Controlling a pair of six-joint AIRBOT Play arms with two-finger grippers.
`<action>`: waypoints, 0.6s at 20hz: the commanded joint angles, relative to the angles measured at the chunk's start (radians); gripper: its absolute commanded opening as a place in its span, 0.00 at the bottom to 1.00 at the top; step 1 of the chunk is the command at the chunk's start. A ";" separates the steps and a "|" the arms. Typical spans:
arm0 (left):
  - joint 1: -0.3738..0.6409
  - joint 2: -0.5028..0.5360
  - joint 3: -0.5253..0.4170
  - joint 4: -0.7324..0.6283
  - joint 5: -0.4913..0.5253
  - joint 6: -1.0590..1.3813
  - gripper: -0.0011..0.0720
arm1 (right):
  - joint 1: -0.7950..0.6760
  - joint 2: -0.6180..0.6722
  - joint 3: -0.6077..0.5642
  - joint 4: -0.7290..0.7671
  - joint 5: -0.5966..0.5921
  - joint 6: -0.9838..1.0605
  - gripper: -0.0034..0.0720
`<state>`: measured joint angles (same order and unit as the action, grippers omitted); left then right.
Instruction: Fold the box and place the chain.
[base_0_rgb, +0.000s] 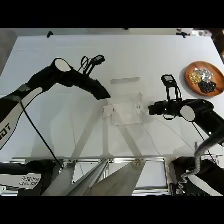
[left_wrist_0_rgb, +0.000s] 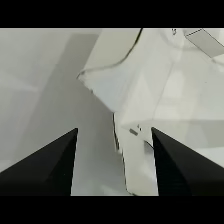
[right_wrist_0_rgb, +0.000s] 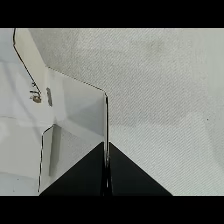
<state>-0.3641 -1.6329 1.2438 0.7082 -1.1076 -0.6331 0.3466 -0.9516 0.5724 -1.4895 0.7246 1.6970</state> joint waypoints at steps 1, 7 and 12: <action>-0.024 -0.074 0.058 0.002 -0.023 0.043 0.72 | 0.001 0.001 0.000 0.002 0.000 -0.004 0.06; -0.063 -0.124 0.058 -0.120 0.031 0.159 0.70 | 0.001 0.001 0.000 0.005 0.001 -0.004 0.06; -0.089 -0.173 0.058 -0.149 0.035 0.180 0.62 | 0.001 0.001 0.000 0.005 0.004 -0.004 0.06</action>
<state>-0.4393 -1.7794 1.3006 0.5877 -1.0821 -0.4755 0.3466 -0.9516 0.5724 -1.4857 0.7261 1.6924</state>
